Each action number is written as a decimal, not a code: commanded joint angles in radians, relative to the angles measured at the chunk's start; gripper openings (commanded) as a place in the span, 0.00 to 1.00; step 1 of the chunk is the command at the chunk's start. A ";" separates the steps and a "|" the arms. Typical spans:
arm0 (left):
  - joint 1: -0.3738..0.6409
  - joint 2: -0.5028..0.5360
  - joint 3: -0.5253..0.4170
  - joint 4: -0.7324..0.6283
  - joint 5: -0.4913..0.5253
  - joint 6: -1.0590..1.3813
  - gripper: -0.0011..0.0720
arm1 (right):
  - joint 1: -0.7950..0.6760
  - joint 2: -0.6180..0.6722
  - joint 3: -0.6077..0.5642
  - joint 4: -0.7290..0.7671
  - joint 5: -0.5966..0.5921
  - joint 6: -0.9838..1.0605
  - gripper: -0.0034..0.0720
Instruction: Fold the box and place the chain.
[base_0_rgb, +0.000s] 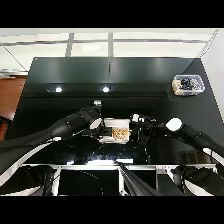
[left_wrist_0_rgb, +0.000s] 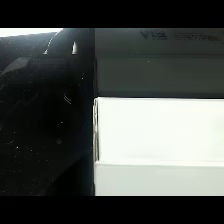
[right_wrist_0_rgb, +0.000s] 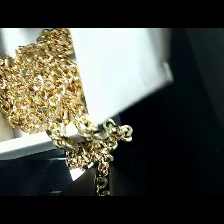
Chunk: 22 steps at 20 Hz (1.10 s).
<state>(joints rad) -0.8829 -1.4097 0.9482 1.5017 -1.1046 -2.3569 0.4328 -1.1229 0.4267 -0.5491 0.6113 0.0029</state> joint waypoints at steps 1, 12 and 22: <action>0.000 0.000 0.001 0.000 0.000 0.000 0.06 | -0.016 0.072 0.001 -0.064 -0.003 0.153 0.11; 0.000 0.000 0.001 0.000 0.000 0.000 0.06 | -0.151 0.485 0.203 -0.184 0.361 0.584 0.11; 0.000 0.000 0.001 0.000 0.000 0.000 0.06 | -0.102 0.426 0.362 0.178 0.369 0.686 0.11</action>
<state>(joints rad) -0.8829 -1.4097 0.9482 1.5017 -1.1046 -2.3569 0.3027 -0.6632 0.7727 -0.4782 0.9840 0.6739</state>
